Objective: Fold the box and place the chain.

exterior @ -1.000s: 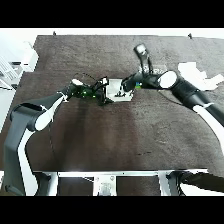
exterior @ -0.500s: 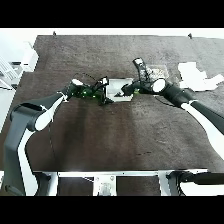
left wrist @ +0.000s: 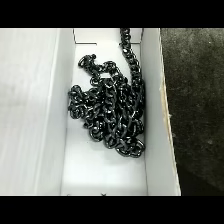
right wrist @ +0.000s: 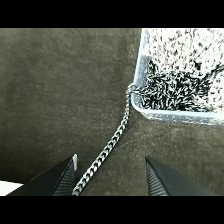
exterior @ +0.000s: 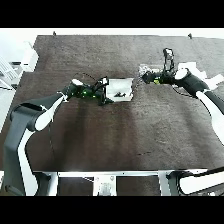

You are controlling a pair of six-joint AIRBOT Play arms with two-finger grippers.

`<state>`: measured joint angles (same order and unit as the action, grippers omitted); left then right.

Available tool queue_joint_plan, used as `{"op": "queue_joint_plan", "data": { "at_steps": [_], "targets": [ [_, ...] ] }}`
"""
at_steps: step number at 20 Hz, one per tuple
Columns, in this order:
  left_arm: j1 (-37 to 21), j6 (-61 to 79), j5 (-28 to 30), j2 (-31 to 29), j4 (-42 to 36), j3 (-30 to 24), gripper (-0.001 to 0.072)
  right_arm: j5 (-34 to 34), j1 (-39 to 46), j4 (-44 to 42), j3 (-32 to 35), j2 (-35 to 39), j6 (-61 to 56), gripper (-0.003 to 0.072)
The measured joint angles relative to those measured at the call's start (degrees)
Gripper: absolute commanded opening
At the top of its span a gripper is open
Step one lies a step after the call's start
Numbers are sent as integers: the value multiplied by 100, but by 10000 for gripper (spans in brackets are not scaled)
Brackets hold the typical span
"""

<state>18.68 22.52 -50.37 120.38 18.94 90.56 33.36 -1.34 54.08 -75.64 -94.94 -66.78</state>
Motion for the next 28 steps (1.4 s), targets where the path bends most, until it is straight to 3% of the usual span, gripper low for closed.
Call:
{"op": "queue_joint_plan", "data": {
  "at_steps": [5, 8, 12, 14, 16, 17, 23, 28],
  "targets": [
    [0, 0, 0, 0, 0, 0, 328, 916, 83, -94, -1025, -988, -2, 470],
    [0, 0, 0, 0, -2, 0, 327, 1174, 61, -96, -1272, -1318, 44, 457],
    [0, 0, -2, 0, -7, 0, 327, 1241, -20, -127, -1401, -1631, 201, 371],
    [-2, 0, -2, 0, -7, 0, 327, 1189, -57, -164, -1429, -1731, 269, 257],
    [-2, 0, -4, 0, -9, 0, 327, 1165, -87, -142, -1447, -1792, 358, 70],
    [-2, -2, -4, 0, -9, 0, 328, 1169, -111, -149, -1447, -1812, 400, 11],
    [-2, 0, -7, 0, -9, 0, 328, 1370, -179, -114, -1436, -1696, 380, 8],
    [-2, -2, -7, 0, -11, 0, 328, 1366, -142, -52, -1443, -691, 269, 7]
  ]
}}
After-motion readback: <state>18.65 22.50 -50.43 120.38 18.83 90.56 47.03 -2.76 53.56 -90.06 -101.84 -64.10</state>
